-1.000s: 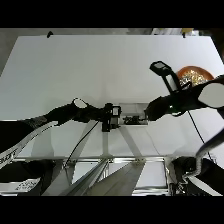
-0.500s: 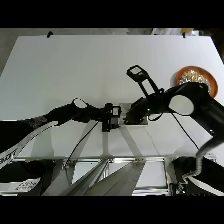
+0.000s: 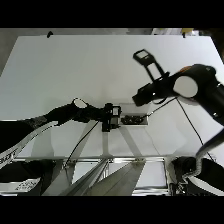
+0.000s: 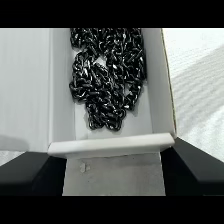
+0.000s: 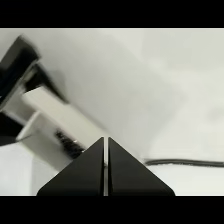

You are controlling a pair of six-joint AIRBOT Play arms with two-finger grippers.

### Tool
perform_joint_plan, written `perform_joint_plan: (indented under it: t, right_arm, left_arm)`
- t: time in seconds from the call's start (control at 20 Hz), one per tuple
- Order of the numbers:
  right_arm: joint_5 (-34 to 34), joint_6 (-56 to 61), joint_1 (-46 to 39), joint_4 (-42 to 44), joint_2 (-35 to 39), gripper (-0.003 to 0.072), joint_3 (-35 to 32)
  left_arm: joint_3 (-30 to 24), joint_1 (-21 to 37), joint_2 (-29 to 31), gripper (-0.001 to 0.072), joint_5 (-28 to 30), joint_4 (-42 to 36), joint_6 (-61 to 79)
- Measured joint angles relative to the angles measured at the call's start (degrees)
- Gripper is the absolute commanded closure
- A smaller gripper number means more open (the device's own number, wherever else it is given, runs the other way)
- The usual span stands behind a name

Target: Fold the box and place the chain.

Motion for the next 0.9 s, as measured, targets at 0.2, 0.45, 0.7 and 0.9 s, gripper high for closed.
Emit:
perform_joint_plan:
  t: [0.2, 0.45, 0.7, 0.9]
  right_arm:
    - [-0.7, -0.1, -11.0, -2.6, -0.8, 0.0668, 1.4]
    - [1.5, -0.8, -22.6, -3.9, -6.6, 0.0389, 1.7]
    - [4.1, -1.3, -26.5, -2.9, -14.5, 0.0395, -0.1]
    - [1.2, -1.5, -27.2, -1.1, -16.7, 0.04, -4.9]
  left_arm:
    - [0.0, 0.0, 0.0, 0.0606, 0.0, 0.0, 0.0]
    - [0.0, 0.0, 0.0, 0.0606, 0.0, 0.0, 0.0]
    - [0.0, 0.0, 0.0, 0.0606, 0.0, 0.0, 0.0]
    - [0.0, 0.0, 0.0, 0.0606, 0.0, 0.0, 0.0]
